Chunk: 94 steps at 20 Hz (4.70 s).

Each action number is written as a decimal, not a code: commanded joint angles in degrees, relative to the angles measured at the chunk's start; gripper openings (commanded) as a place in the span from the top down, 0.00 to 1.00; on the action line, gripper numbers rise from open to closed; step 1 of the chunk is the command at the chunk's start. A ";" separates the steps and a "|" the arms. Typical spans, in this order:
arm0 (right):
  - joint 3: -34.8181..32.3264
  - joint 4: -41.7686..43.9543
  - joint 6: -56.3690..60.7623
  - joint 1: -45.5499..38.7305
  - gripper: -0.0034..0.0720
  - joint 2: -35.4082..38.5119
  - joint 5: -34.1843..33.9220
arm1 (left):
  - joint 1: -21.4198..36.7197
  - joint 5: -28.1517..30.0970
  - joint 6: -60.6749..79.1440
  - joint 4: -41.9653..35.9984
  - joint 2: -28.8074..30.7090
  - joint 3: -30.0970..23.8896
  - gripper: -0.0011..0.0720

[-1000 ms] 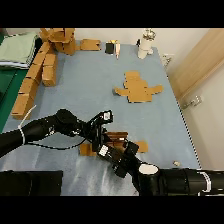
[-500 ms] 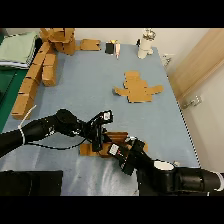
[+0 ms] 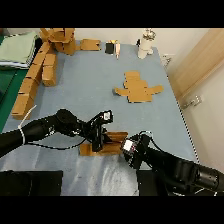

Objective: Fold the box.

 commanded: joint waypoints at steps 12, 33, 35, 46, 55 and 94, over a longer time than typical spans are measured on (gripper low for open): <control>2.16 58.31 -77.57 -34.56 0.01 -15.98 2.69 | 0.04 0.00 0.02 0.00 0.04 -0.02 0.97; 4.00 57.20 -76.50 -35.08 0.01 -21.35 2.78 | 0.04 0.00 0.02 0.00 0.04 -0.02 0.97; 4.00 57.22 -76.50 -35.04 0.01 -22.51 2.75 | 0.04 0.00 0.02 0.00 0.04 -0.02 0.97; 4.00 56.89 -79.06 -33.31 0.16 -25.07 2.80 | 0.04 0.00 0.02 0.00 0.04 -0.02 0.97; 4.00 56.28 -79.03 -33.31 0.27 -25.07 2.82 | 0.04 0.00 0.02 0.00 0.04 -0.02 0.97; 4.00 56.35 -79.03 -33.31 0.27 -25.07 2.80 | 0.74 1.42 -11.89 0.28 0.07 -0.02 0.20</control>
